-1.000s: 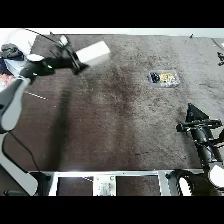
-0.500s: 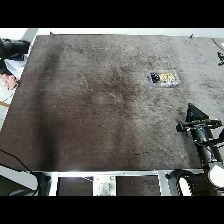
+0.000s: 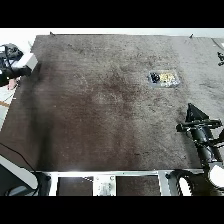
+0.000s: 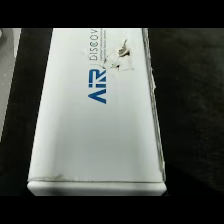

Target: Fold the box and place the chain.

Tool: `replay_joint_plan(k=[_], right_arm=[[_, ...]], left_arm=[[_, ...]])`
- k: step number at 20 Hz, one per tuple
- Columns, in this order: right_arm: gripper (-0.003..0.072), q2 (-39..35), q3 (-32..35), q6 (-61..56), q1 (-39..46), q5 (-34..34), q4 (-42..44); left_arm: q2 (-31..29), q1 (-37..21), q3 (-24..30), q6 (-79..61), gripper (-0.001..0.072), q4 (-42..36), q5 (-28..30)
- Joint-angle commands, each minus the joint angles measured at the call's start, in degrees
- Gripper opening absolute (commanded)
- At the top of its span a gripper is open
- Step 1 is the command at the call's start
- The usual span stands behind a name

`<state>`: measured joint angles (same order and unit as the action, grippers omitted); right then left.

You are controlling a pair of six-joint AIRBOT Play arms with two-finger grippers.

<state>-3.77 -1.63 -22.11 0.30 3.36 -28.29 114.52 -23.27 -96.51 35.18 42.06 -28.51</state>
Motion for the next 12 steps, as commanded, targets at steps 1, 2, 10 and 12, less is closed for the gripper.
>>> replay_joint_plan(k=[1,2,10,12], right_arm=[[0.0012,-0.02,0.04,0.0,0.02,0.02,0.0],[0.0012,-0.02,0.04,0.0,0.02,0.0,0.0],[0.0012,-0.02,0.04,0.0,0.02,0.0,0.0],[0.0012,-0.02,0.04,0.0,0.02,0.02,0.0]], left_arm=[[3.43,-0.17,-0.02,-0.79,0.0011,-0.52,4.35],[3.91,-0.15,-0.02,-1.09,0.001,-1.42,5.33],[6.19,-0.17,-0.02,-7.02,0.0015,-2.16,5.68],[6.14,-0.17,-0.02,-8.28,0.0638,-2.16,5.66]])
